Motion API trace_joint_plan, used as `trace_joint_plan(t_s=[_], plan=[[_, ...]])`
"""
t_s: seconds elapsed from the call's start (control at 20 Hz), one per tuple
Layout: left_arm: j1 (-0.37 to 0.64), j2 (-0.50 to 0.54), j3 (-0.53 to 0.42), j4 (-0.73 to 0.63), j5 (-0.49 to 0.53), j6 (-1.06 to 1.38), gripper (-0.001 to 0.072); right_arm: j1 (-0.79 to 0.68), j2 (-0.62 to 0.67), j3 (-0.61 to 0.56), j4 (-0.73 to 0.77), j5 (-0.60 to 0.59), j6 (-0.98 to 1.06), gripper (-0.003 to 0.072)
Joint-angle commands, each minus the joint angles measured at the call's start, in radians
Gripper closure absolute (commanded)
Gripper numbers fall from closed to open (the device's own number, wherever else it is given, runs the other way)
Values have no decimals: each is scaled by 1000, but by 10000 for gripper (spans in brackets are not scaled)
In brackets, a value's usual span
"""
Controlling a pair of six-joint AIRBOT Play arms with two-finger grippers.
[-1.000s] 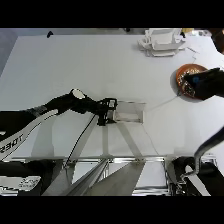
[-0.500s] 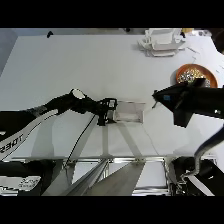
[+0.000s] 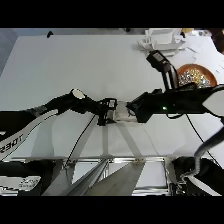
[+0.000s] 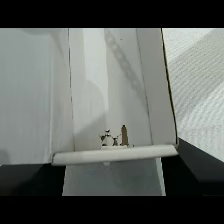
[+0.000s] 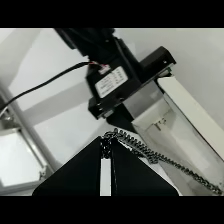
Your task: Fold the box and place the chain.
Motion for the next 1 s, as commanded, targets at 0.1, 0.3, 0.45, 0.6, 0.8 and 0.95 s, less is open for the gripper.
trace_joint_plan(t_s=[0.1, 0.3, 0.45, 0.6, 0.8, 0.95], plan=[[1, 0, 0, 0, 0, 0, 501, 8, -129, -30, -11, -53, -8, 668], [1, 0, 0, 0, 0, 0, 501, 7, -214, -46, -26, -49, 26, 668], [1, 0, 0, 0, 0, 0, 501, 8, -239, -95, -26, -76, 29, 668], [1, 0, 0, 0, 0, 0, 501, 8, -241, -124, -25, -81, 26, 666], [1, 0, 0, 0, 0, 0, 501, 7, -238, -113, 8, -87, 19, 461], [1, 0, 0, 0, 0, 0, 501, -13, -224, -3, -3, -5, 14, 452]])
